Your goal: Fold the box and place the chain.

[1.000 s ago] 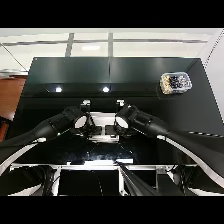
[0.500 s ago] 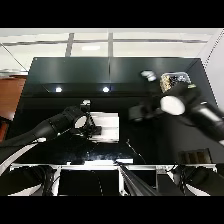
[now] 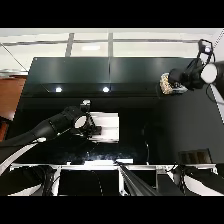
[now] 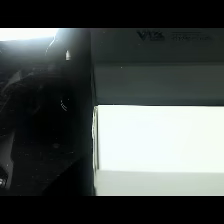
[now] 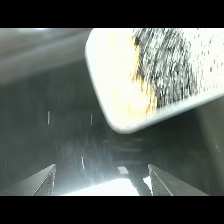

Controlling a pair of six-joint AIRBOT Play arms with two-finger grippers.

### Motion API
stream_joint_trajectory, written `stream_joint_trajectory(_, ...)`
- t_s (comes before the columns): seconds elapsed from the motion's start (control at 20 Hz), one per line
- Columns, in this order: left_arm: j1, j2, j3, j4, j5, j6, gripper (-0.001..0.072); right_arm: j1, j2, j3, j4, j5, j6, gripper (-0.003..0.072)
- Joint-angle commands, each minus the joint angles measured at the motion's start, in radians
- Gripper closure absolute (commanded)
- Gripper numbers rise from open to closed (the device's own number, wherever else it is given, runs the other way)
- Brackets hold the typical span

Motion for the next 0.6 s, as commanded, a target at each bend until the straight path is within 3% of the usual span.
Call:
stream_joint_trajectory(0.0,0.000,0.001,0.000,-0.006,0.007,0.000,0.0679,-0.142,-0.239,0.179,0.192,0.007,-0.004,0.0002)
stream_joint_trajectory(0.05,0.000,0.001,0.000,-0.006,0.006,0.000,0.0679,-0.157,-0.300,0.224,0.225,0.033,-0.003,0.0119)
stream_joint_trajectory(0.1,0.000,0.001,0.000,-0.006,0.006,0.000,0.0679,-0.171,-0.363,0.270,0.261,0.074,0.014,0.0151)
stream_joint_trajectory(0.25,0.000,0.001,0.000,-0.006,-0.002,0.000,0.0679,-0.181,-0.494,0.370,0.325,0.156,0.016,0.0150)
stream_joint_trajectory(0.55,0.000,0.000,0.000,-0.006,-0.003,0.000,0.0679,-0.180,-0.568,0.398,0.332,0.127,0.061,0.0151)
